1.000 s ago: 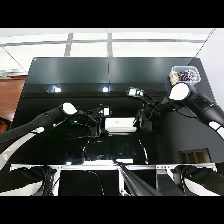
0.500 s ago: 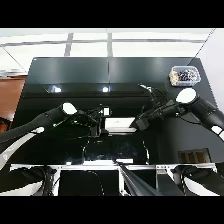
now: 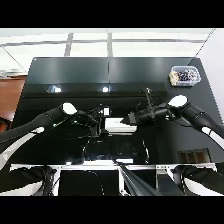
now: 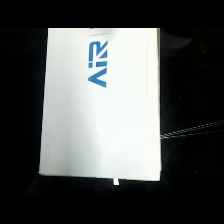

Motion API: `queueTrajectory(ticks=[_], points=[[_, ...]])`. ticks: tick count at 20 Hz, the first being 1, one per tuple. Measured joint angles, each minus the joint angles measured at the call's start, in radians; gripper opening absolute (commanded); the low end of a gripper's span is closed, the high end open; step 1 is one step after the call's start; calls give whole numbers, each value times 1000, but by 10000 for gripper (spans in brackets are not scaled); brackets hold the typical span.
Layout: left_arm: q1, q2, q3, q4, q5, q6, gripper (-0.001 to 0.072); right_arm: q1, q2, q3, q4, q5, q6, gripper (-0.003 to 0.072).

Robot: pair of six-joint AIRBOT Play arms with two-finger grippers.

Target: Fold the box and place the chain.

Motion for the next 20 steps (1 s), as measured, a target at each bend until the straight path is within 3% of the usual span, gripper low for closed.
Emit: queueTrajectory(ticks=[6,20], points=[[0,0,0,0,0,0,395,27,-12,-3,-93,-82,70,16],[0,-1,0,0,0,1,396,41,-36,-3,-217,-102,129,16]])
